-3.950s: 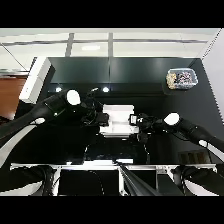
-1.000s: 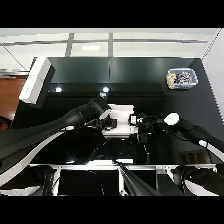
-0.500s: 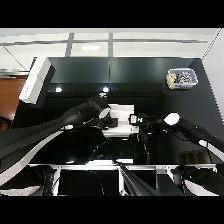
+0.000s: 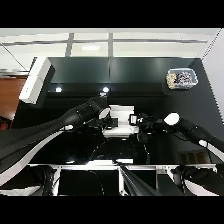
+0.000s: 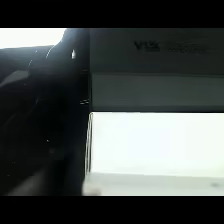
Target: Fold the box and place the chain.
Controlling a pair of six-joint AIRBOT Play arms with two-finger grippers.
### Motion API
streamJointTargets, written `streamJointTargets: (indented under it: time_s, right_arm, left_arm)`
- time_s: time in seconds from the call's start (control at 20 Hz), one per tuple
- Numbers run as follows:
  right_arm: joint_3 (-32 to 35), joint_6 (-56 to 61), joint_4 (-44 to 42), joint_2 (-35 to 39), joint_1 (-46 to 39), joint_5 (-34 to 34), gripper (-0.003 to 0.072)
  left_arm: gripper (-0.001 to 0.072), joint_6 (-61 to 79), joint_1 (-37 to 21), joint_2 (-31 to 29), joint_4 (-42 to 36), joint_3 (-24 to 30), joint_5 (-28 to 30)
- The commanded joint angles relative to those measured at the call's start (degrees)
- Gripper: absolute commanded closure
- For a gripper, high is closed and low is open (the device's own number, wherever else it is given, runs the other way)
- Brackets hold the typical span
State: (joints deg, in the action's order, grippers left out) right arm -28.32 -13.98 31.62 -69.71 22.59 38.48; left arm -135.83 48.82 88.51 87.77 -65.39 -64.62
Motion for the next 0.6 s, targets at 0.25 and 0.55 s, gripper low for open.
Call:
streamJointTargets:
  time_s: [0.25, 0.55]
  right_arm:
    - [0.0, 0.04, -0.04, -0.02, 0.04, 0.02, 0.0263]
    - [-0.04, 5.38, 3.67, 1.68, 0.02, -0.09, -0.0014]
  left_arm:
    - [0.0685, -0.02, -0.39, -0.42, 0.04, -0.02, 0.2]
    - [0.0685, -0.02, -0.39, -0.42, 0.26, -0.02, 0.5]
